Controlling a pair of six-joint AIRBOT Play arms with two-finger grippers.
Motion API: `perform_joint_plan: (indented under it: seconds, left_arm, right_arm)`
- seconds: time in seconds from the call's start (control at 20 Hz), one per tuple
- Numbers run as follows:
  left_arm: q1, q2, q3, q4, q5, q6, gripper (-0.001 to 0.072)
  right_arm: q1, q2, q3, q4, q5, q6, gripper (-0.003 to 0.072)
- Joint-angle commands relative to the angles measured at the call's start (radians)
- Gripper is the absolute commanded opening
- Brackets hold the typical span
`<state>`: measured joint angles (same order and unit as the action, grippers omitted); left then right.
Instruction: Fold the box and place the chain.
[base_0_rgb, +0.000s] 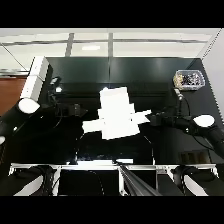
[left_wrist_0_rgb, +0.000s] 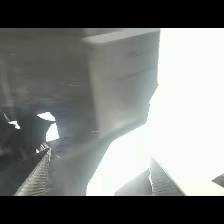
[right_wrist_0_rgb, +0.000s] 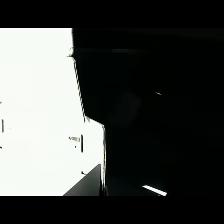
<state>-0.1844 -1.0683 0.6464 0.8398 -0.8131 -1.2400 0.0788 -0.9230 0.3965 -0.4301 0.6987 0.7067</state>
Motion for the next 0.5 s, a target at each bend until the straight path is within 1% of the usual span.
perform_joint_plan:
  seconds: [0.0,0.1,0.2,0.25,0.3,0.35,0.45]
  left_arm:
    - [-0.01,-0.212,0.096,-0.196,-0.16,0.133,0.0693]
    - [-0.014,-0.32,0.133,-0.322,-0.202,0.223,0.0693]
    - [-0.021,-0.399,0.165,-0.378,-0.22,0.273,0.0693]
    - [-0.025,-0.434,0.188,-0.422,-0.244,0.317,0.0693]
    - [-0.03,-0.472,0.22,-0.444,-0.295,0.369,0.0693]
    - [-0.035,-0.51,0.257,-0.422,-0.362,0.404,0.0693]
    - [-0.046,-0.582,0.327,-0.328,-0.509,0.412,0.0684]
  right_arm:
    - [0.105,0.009,-0.032,0.014,-0.086,0.0,0.0018]
    - [0.106,0.009,-0.032,0.014,-0.066,0.016,0.0018]
    - [0.11,0.009,-0.032,0.015,-0.057,0.022,0.0018]
    - [0.11,0.009,-0.032,0.014,-0.047,0.022,0.0018]
    - [0.11,0.009,-0.032,0.012,-0.043,0.022,0.0018]
    - [0.11,0.009,-0.032,0.012,-0.04,0.022,0.0018]
    - [0.11,0.009,-0.032,0.013,-0.04,0.022,0.0018]
